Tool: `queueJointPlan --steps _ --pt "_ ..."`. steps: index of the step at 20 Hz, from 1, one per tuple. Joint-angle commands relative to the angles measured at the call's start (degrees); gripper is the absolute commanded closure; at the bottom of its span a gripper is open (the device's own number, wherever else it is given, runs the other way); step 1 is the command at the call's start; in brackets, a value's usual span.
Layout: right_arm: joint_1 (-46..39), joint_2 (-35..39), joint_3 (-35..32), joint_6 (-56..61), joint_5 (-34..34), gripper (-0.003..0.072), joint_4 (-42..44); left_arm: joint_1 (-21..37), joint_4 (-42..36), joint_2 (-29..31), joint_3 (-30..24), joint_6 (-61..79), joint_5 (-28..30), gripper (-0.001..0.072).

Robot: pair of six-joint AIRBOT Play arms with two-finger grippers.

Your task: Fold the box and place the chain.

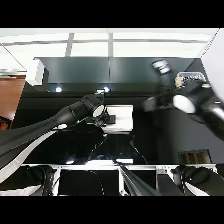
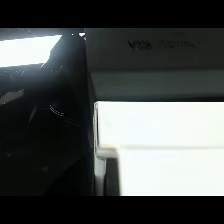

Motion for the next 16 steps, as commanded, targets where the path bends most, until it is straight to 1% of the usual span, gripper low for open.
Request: queueJointPlan --steps 1,2,4,6,7,9,11,13,15,16 --pt "-11.47 5.22 -3.67 -2.10 -7.54 -0.0026 -19.08 0.02 -0.02 -0.02 0.00 0.00 -0.07 0.0684" --pt "-17.11 4.15 -5.38 -2.29 -11.80 -0.0029 -17.22 0.02 0.00 -0.02 0.02 0.00 0.00 0.0685" --pt "-29.09 -0.35 -7.74 -1.86 -20.79 -0.0029 -9.57 0.02 0.00 -0.02 0.02 -0.02 0.20 0.0684" --pt "-39.34 -7.28 -6.69 -1.73 -28.15 -0.0029 0.68 0.02 0.00 -0.02 0.02 0.00 0.22 0.0684" --pt "-43.10 -11.34 -4.42 -1.84 -29.51 -0.0028 5.53 0.02 -0.02 -0.02 0.02 -0.02 0.28 0.0684" --pt "-46.80 -19.87 2.67 -3.08 -29.09 -0.0023 10.49 0.02 -0.02 -0.02 0.02 -0.02 1.05 0.0685" --pt "-47.10 -28.24 11.34 -6.51 -27.23 -0.0022 12.94 0.00 -0.02 -0.02 0.02 0.00 1.11 0.0685" --pt "-47.01 -36.13 20.74 -6.75 -23.19 -0.0022 15.06 0.02 -0.02 -0.02 0.02 -0.02 1.14 0.0685" --pt "-47.01 -42.51 27.91 -6.75 -19.41 -0.0020 15.50 0.02 -0.02 -0.02 0.02 -0.02 1.44 0.0685" --pt "-47.01 -44.94 30.42 -6.78 -17.70 0.0056 15.21 0.02 0.00 -0.02 0.02 -0.02 1.62 0.0685"
